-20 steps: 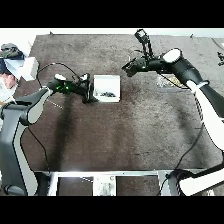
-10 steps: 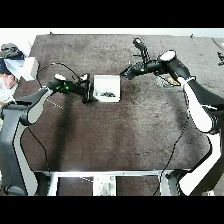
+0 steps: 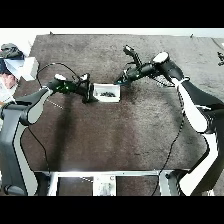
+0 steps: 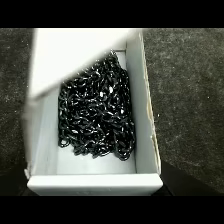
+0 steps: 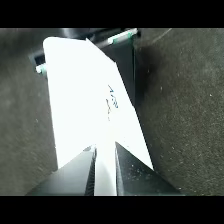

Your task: Fold the box and place the chain.

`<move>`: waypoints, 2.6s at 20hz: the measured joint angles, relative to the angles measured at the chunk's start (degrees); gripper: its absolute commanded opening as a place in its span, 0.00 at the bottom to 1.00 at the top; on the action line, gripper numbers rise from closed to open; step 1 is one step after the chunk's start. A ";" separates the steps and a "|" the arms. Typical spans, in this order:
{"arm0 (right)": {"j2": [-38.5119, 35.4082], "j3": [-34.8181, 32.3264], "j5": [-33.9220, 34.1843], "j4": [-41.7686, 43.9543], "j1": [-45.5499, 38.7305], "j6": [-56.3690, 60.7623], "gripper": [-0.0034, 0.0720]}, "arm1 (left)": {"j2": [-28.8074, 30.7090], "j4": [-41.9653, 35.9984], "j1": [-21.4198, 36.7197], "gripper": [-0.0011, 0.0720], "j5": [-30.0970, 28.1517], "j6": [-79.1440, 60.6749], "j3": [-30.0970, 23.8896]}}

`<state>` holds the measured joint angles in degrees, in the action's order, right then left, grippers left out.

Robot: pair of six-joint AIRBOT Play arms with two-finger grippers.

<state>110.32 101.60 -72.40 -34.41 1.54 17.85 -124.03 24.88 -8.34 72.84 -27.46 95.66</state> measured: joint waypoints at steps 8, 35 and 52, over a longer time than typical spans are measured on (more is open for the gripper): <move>0.02 0.00 1.16 -5.92 4.37 -6.27 0.52 | 0.00 -0.02 0.00 0.58 0.00 -0.02 0.00; 0.85 0.09 8.96 -11.69 7.69 -10.64 0.61 | 0.00 -0.11 0.04 0.58 -0.15 0.07 0.00; -0.46 0.37 9.97 -13.94 7.69 -10.60 0.44 | 0.00 -0.07 0.04 0.58 -0.02 0.00 0.00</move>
<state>109.86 101.97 -62.43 -48.36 9.23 7.25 -124.03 24.82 -8.29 72.82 -27.46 95.66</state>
